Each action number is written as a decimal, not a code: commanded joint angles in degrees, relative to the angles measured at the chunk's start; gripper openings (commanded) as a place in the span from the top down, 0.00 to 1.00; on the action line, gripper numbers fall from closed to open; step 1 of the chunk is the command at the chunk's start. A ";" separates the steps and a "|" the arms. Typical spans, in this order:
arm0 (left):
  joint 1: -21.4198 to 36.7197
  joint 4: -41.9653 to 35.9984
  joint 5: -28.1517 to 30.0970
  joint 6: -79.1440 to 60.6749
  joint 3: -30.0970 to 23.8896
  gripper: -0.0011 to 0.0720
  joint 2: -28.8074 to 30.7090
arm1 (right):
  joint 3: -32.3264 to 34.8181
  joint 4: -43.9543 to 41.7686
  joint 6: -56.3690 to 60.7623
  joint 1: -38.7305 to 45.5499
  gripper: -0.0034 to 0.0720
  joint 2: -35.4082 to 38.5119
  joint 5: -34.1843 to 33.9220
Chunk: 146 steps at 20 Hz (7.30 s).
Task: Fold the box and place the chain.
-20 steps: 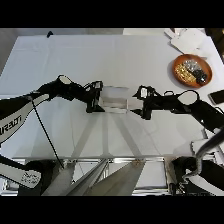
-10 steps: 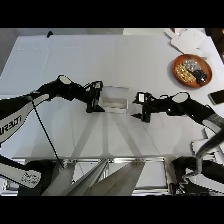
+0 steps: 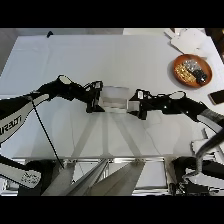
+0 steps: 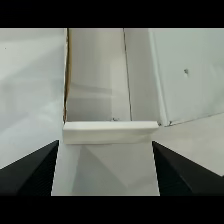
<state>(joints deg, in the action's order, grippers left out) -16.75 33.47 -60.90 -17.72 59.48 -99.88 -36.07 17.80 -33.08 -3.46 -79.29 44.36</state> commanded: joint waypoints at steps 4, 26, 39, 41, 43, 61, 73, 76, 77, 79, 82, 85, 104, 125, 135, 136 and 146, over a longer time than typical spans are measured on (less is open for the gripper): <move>-0.02 0.00 0.02 -0.02 0.00 0.47 -0.04 | -0.09 4.63 4.28 -2.01 0.09 5.51 0.17; -0.02 0.00 0.02 -0.02 0.00 0.47 -0.04 | -6.05 8.68 58.07 -0.66 0.93 17.35 -25.14; -0.02 0.00 0.02 -0.02 0.00 0.47 -0.04 | -13.05 38.38 87.84 31.61 0.50 16.52 -14.91; -0.02 0.00 0.02 -0.02 0.00 0.47 -0.04 | -14.97 45.94 90.53 33.00 0.50 14.78 -11.96; -0.02 0.00 0.02 -0.02 0.00 0.47 -0.04 | -17.55 49.94 93.02 33.11 0.50 11.91 -9.42; -0.02 0.00 0.02 -0.02 0.00 0.47 -0.04 | -38.45 54.64 102.73 33.07 0.33 -19.19 -2.38; -0.02 0.00 0.02 -0.02 0.00 0.47 -0.04 | -38.45 60.41 110.53 33.07 0.58 -22.69 -5.51; -0.02 0.00 0.02 -0.02 0.00 0.47 -0.04 | -38.45 60.28 110.49 33.05 0.91 -22.38 -4.70; -0.02 0.00 0.00 -0.02 0.00 0.47 -0.04 | -38.45 60.30 110.44 33.05 0.94 -22.23 -4.33; -0.02 0.00 0.02 -0.02 0.00 0.47 -0.04 | -38.45 60.24 110.40 33.05 0.94 -21.35 -3.67; -0.02 0.00 0.02 -0.02 0.00 0.47 -0.04 | -38.45 60.22 109.22 33.05 0.94 -18.38 -3.10; -0.02 0.00 0.02 -0.02 0.00 0.47 -0.04 | -38.45 60.22 106.33 32.85 0.94 -13.18 -1.88; -0.04 0.00 0.02 -0.02 0.00 0.47 -0.04 | -38.38 60.17 100.15 5.05 0.94 8.68 28.48; -0.04 0.00 0.02 -0.02 0.00 0.47 -0.04 | -38.36 60.06 110.73 -24.09 0.94 1.36 17.57; -0.04 0.00 0.02 -0.02 0.00 0.47 -0.04 | -38.32 59.80 115.30 -24.09 0.69 -10.05 19.34; -0.04 0.00 0.02 -0.02 0.00 0.47 -0.04 | -38.32 59.80 115.30 -24.06 0.69 -9.68 19.76; -0.04 0.00 0.02 -0.02 0.00 0.47 -0.04 | -38.34 66.38 115.71 -19.12 0.34 3.04 23.82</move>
<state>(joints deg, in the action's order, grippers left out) -16.75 33.47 -60.88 -17.72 59.48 -99.88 -74.41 79.77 82.13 -24.67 -79.99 67.22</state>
